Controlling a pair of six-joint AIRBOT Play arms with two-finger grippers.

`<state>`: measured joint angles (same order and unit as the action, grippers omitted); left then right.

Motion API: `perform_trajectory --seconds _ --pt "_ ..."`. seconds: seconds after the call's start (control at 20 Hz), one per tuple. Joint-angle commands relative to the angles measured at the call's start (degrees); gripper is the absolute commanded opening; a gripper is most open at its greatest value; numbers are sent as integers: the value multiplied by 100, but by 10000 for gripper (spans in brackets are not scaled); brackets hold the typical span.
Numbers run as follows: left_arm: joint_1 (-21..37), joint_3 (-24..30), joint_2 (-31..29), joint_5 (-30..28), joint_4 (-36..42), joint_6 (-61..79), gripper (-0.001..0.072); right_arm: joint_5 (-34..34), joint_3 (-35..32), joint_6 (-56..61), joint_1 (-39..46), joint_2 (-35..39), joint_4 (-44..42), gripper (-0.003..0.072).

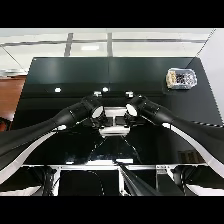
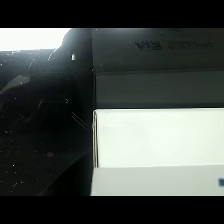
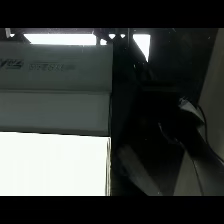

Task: Fold the box and place the chain.

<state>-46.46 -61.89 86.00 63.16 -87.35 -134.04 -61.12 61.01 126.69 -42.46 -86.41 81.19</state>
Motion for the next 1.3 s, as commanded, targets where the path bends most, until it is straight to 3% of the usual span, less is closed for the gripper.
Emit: perform_trajectory --seconds 0.0,0.05,0.3,0.5,0.6,0.7,0.75,0.8,0.9,1.0,1.2,1.25 --pt "2 2 4 -2 0 7 28 11 11 -9 0 76 -48 197" --pt "2 2 4 0 -2 7 28 -44 24 -44 4 179 -26 339" --pt "2 2 4 2 0 7 28 -822 96 -935 35 1565 393 334" --pt "4 2 4 11 -2 7 29 -1213 94 -931 348 2804 2170 334" --pt "2 2 4 9 -2 7 28 -1167 92 -931 621 2924 3407 334" --pt "4 2 4 11 -2 7 28 -396 -63 -918 1110 2881 3956 335" --pt "2 2 4 11 -2 7 28 348 -267 -815 1491 2850 3950 412" --pt "2 2 4 11 0 7 28 970 -485 -599 1860 2767 3904 720" --pt "2 2 4 15 -2 7 28 1580 -660 -98 2723 2243 3434 720" --pt "4 2 4 15 -4 7 28 1950 -374 -105 3528 1593 2557 720" --pt "2 2 4 9 -4 7 28 1399 1392 -249 4649 61 706 717" --pt "2 2 4 13 -2 7 28 1143 1891 -258 4811 -315 234 665"
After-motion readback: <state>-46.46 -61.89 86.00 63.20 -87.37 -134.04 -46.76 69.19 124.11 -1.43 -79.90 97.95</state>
